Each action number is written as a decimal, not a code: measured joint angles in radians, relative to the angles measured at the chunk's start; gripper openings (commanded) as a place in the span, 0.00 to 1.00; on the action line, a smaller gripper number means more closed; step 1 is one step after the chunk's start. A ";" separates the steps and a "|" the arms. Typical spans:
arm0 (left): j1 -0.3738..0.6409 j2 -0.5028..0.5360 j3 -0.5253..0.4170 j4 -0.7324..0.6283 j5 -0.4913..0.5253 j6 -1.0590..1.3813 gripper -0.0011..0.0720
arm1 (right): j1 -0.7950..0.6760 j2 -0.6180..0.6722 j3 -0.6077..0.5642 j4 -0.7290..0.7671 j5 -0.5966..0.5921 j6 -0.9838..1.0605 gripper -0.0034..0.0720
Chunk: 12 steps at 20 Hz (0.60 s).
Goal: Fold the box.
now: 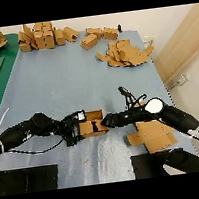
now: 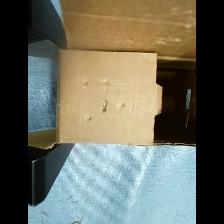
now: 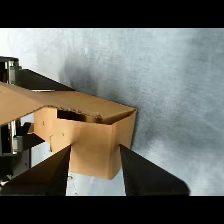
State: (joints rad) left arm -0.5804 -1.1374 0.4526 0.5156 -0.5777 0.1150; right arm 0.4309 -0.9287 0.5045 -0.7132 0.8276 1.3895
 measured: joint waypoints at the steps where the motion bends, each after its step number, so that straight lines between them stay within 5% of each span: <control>1: 0.000 0.000 0.000 0.000 0.000 0.000 0.66 | 0.018 -0.016 0.013 -0.024 -0.004 0.018 0.70; 12: 0.000 0.000 0.000 0.000 0.000 0.000 0.66 | 0.226 -0.192 0.206 -0.504 0.052 0.404 0.65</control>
State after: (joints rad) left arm -0.5804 -1.1374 0.4526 0.5156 -0.5777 0.1150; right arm 0.6567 -1.1202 0.7109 -1.2171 0.8799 1.7939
